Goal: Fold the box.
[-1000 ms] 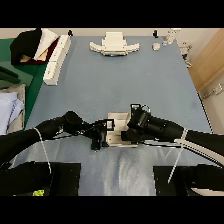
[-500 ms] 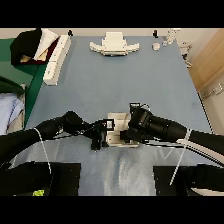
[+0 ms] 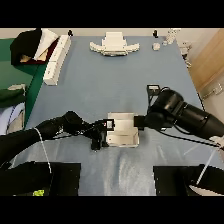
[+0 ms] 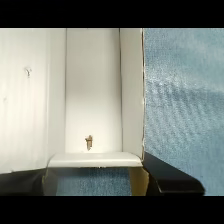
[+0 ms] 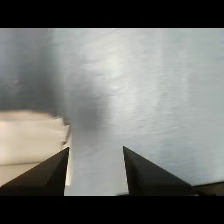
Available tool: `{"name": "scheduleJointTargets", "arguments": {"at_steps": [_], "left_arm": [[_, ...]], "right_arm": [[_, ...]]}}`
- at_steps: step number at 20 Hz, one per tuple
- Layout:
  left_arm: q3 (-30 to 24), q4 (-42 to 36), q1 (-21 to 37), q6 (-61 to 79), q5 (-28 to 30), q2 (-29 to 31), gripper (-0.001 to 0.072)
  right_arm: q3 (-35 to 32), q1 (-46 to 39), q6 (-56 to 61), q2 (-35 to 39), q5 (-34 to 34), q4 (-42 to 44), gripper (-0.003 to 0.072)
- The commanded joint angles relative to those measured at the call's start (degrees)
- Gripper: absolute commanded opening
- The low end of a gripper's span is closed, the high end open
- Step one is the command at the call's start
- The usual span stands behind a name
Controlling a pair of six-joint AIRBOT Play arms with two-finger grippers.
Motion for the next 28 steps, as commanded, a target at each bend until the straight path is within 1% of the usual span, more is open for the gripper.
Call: {"name": "scheduleJointTargets", "arguments": {"at_steps": [1, 2, 3, 4, 5, 6, 7, 8, 9, 10, 11, 12, 15, 17, 20, 22, 28], "left_arm": [[0.0, 0.0, 0.0, 0.0, 0.0, 0.0, 0.0460], [0.0, 0.0, 0.0, 0.0, 0.0, 0.0, 0.0460], [0.0, 0.0, 0.0, 0.0, 0.0, 0.0, 0.0460], [0.0, 0.0, 0.0, 0.0, 0.0, 0.0, 0.0460], [0.0, 0.0, 0.0, 0.0, 0.0, 0.0, 0.0460], [0.0, 0.0, 0.0, 0.0, 0.0, 0.0, 0.0460], [0.0, 0.0, 0.0, 0.0, 0.0, 0.0, 0.0459], [0.0, 0.0, 0.0, 0.0, 0.0, 0.0, 0.0460], [0.0, 0.0, 0.0, 0.0, 0.0, 0.0, 0.0459], [0.0, 0.0, 0.0, 0.0, 0.0, 0.0, 0.0460], [0.0, 0.0, 0.0, 0.0, 0.0, 0.0, 0.0460], [0.0, 0.0, 0.0, 0.0, 0.0, 0.0, 0.0460], [0.0, 0.0, 0.0, 0.0, 0.0, 0.0, 0.0460], [0.0, 0.0, 0.0, 0.0, 0.0, 0.0, 0.0460], [0.0, 0.0, 0.0, 0.0, 0.0, 0.0, 0.0460], [0.0, 0.0, 0.0, 0.0, 0.0, 0.0, 0.0460], [0.0, 0.0, 0.0, 0.0, 0.0, 0.0, 0.0460]], "right_arm": [[0.3, -9.6, -8.8, 1.3, -0.2, 0.1, 0.0403], [0.3, -13.2, -11.7, 0.7, 1.6, 1.4, 0.0383], [0.3, -17.4, -15.5, -0.2, 4.2, 3.9, 0.0383], [0.3, -21.3, -19.9, -1.4, 6.9, 7.6, 0.0367], [0.3, -25.5, -25.6, -2.9, 9.9, 13.2, 0.0265], [0.3, -29.2, -31.1, -4.6, 12.3, 19.3, 0.0202], [0.3, -32.7, -36.9, -6.6, 14.1, 26.8, 0.0201], [0.3, -35.5, -42.3, -8.7, 15.0, 33.9, 0.0171], [0.3, -37.9, -48.0, -11.2, 15.2, 41.0, 0.0123], [0.3, -39.5, -52.8, -13.6, 15.0, 46.9, 0.0112], [0.3, -40.4, -56.6, -15.6, 14.7, 51.0, 0.0038], [0.3, -40.5, -58.9, -17.3, 14.6, 53.5, 0.0017], [0.5, -39.7, -66.7, -21.0, 12.9, 60.3, 0.0003], [1.6, -39.2, -73.0, -22.2, 8.2, 63.9, 0.0004], [3.0, -38.2, -82.7, -22.1, -0.3, 64.1, 0.0004], [3.0, -37.7, -85.3, -22.1, -4.7, 63.5, 0.0003], [1.7, -33.8, -89.6, -22.1, -4.1, 61.5, 0.0004]]}}
